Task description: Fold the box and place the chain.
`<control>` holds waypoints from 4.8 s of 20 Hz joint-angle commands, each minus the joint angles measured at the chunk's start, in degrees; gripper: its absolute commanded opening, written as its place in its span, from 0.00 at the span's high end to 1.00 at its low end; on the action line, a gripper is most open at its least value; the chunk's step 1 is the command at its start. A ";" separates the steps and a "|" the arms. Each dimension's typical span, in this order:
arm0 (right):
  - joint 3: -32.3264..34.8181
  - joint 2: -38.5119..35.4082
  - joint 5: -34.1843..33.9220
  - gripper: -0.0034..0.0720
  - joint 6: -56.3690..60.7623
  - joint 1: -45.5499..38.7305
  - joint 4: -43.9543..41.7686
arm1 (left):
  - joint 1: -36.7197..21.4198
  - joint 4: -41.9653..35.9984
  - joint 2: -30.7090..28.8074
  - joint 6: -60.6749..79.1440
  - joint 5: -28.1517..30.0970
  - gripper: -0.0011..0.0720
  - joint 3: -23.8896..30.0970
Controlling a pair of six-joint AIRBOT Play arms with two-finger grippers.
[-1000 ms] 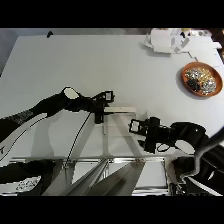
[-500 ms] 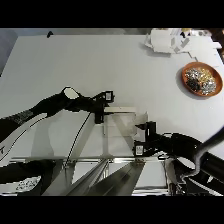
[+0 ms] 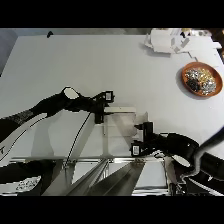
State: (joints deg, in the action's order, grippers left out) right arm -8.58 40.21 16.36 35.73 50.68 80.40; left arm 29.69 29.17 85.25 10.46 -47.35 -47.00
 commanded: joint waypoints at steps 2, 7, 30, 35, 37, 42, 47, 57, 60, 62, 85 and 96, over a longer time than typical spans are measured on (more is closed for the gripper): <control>-2.97 2.93 -0.42 0.02 0.00 -0.96 -0.50 | 0.02 0.00 0.02 0.00 0.00 0.97 0.02; -5.99 5.70 2.43 0.02 -0.24 -5.75 -2.86 | 0.04 0.00 0.02 0.00 -0.02 0.97 0.02; -14.23 14.47 15.21 0.02 -37.38 -24.92 -36.79 | 0.04 0.00 0.02 0.00 -0.02 0.97 0.02; -16.65 20.04 18.16 0.02 -41.55 -28.13 -40.15 | 0.04 0.00 0.02 0.00 -0.02 0.97 0.02; -16.65 21.44 19.21 0.02 -45.79 -29.29 -42.05 | 0.04 0.00 0.02 0.00 -0.02 0.97 0.02; -16.68 24.41 20.11 0.02 -53.99 -31.43 -48.19 | 0.04 0.00 0.02 0.00 0.02 0.97 0.02; -17.94 29.09 23.32 0.02 -57.46 -31.89 -50.95 | 0.04 0.00 0.02 0.00 0.00 0.97 0.02; -20.87 34.58 26.75 0.27 -57.18 -31.89 -51.69 | 0.02 0.00 0.02 0.00 0.00 0.97 0.02; -20.87 34.88 27.89 0.52 -57.20 -32.79 -50.40 | 0.04 0.00 0.02 0.00 -0.02 0.97 0.02; -20.87 34.88 28.02 0.54 -57.18 -33.83 -49.81 | 0.04 0.00 0.02 0.00 0.00 0.97 0.02; -20.87 34.86 28.22 0.53 -57.20 -34.01 -48.28 | 0.04 0.00 0.02 0.00 -0.02 0.97 0.02; -20.87 34.86 28.20 0.53 -57.20 -34.01 -48.28 | -0.09 2.58 -3.78 -2.21 -0.04 0.03 0.02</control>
State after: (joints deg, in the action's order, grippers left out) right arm -29.41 75.02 44.69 -21.71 16.69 32.32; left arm 29.65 30.24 83.57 9.96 -47.05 -46.94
